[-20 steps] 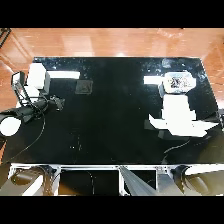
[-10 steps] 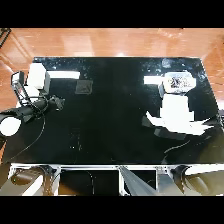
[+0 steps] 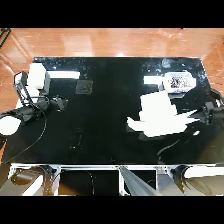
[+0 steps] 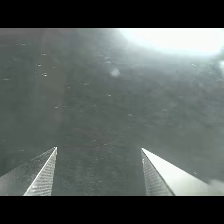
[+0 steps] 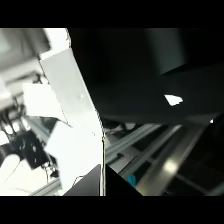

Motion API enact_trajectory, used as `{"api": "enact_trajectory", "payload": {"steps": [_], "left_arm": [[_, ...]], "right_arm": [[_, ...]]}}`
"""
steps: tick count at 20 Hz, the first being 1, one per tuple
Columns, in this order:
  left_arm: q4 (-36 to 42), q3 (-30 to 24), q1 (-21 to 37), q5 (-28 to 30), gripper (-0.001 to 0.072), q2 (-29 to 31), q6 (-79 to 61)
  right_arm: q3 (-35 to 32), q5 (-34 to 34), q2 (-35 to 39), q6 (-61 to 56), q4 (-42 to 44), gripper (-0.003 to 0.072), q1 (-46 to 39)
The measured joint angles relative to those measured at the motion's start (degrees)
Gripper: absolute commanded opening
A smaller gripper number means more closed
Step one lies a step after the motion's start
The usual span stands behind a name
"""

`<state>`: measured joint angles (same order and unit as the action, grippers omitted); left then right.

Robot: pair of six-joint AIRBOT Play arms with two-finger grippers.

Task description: Fold the box and place the chain.

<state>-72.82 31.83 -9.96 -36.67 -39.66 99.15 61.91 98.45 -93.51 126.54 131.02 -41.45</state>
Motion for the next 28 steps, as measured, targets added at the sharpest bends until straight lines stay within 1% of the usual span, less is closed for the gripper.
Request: {"api": "enact_trajectory", "payload": {"steps": [3, 5, 8, 10, 11, 12, 14, 17, 21, 24, 28], "left_arm": [[5.62, 0.00, 0.00, -2.08, 0.0612, -0.90, -3.74], [9.05, 0.00, 0.00, -4.11, 0.0612, -2.23, -6.49], [13.29, 0.00, 0.52, -5.81, 0.0612, -5.16, -10.40], [15.43, 0.42, 3.19, -4.48, 0.0612, -8.11, -11.43], [17.11, 0.94, 5.25, -4.79, 0.0612, -10.10, -12.50], [19.65, 1.55, 7.21, -6.34, 0.0612, -12.17, -14.62], [26.69, 2.69, 10.80, -12.52, 0.0612, -17.00, -23.32], [36.81, 3.56, 13.62, -21.24, 0.0613, -24.00, -38.01], [42.71, 3.96, 13.97, -27.85, 0.0613, -31.89, -52.48], [45.22, 4.57, 12.61, -30.32, 0.0613, -36.59, -60.59], [45.99, 7.87, 8.39, -32.20, 0.0613, -42.16, -65.94]], "right_arm": [[-6.34, -4.55, 7.37, 0.13, 5.27, 0.0023, 8.79], [-12.04, -10.84, 14.71, -0.37, 8.90, 0.0023, 16.57], [-21.44, -24.09, 27.30, -5.20, 12.02, 0.0023, 29.73], [-27.69, -35.28, 35.50, -11.41, 12.74, 0.0024, 38.75], [-30.40, -40.35, 39.23, -14.45, 12.83, 0.0023, 43.28], [-32.41, -44.39, 42.25, -16.63, 12.74, 0.0023, 47.12], [-35.23, -50.34, 46.66, -19.85, 10.80, 0.0023, 54.07], [-37.11, -54.93, 49.68, -22.84, 6.40, 0.0023, 61.16], [-38.01, -57.37, 51.04, -24.39, 3.19, 0.0023, 65.83], [-38.16, -58.01, 51.34, -24.81, 2.56, 0.0023, 67.17], [-38.27, -58.31, 51.52, -25.20, 2.47, 0.0023, 67.78]]}}
